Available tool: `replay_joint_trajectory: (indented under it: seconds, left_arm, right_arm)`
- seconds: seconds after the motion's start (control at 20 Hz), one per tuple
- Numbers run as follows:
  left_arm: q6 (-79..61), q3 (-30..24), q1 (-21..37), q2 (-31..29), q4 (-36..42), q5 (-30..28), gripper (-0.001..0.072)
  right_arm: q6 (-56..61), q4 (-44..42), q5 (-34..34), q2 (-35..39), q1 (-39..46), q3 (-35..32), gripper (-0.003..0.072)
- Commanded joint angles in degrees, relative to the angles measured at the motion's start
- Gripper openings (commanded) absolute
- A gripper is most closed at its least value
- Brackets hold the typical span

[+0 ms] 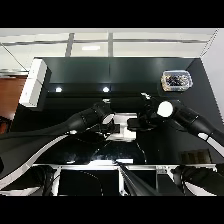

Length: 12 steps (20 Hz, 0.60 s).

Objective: Fold the box and place the chain.

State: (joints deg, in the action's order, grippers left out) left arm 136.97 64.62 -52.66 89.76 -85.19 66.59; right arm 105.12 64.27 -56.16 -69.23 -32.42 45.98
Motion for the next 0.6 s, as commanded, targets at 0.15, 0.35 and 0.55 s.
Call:
replay_joint_trajectory:
  seconds: [0.15,0.35,0.55]
  left_arm:
    - [0.0,0.1,0.0,0.0,-0.1,-0.3,0.0033]
    - [0.0,0.1,0.0,0.0,0.0,-0.3,0.0033]
    - [0.0,0.1,0.0,0.0,0.0,-0.3,0.0033]
  right_arm:
    - [22.3,20.7,-5.5,-0.3,-8.9,3.2,0.0382]
    - [23.5,19.3,-3.8,-1.3,-9.3,3.2,0.0381]
    - [23.5,18.3,-3.6,-3.1,-10.1,3.2,0.0381]
